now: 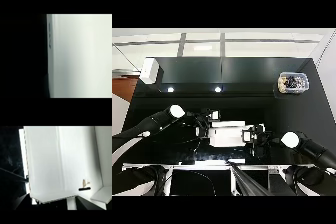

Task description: Fold the box and place the chain.

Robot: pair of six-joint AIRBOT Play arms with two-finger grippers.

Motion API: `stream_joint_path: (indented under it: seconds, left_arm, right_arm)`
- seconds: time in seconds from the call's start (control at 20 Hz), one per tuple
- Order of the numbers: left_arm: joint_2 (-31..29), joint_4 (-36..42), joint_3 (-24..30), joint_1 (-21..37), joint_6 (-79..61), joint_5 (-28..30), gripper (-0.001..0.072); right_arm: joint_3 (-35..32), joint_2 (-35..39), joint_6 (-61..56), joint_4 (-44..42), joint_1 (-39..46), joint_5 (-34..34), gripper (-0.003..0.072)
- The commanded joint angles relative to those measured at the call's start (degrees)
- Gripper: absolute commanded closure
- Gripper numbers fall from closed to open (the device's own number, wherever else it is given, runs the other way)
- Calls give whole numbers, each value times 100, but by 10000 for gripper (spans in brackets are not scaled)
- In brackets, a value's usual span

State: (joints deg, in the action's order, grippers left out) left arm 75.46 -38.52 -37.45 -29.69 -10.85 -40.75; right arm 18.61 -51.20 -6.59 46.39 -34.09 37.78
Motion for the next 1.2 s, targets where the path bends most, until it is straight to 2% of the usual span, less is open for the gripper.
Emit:
stream_joint_path:
  seconds: [0.0,0.3,0.55,0.8,0.95,1.15]
  left_arm:
    - [2,0,2,-4,-7,2,679]
    - [2,0,2,-4,-7,2,679]
    - [2,0,2,-4,-7,2,680]
    - [2,0,2,-4,-7,0,680]
    - [2,0,2,-4,-7,2,680]
    - [2,0,2,-4,-7,0,680]
  right_arm:
    - [2,-17,2,-201,-175,-507,-16]
    - [234,59,-11,-109,-166,-623,-16]
    - [481,223,-765,229,105,-651,-17]
    - [505,229,-765,149,302,-527,-17]
    - [505,125,-656,-105,302,-461,-17]
    - [516,-240,190,-535,304,-201,-17]
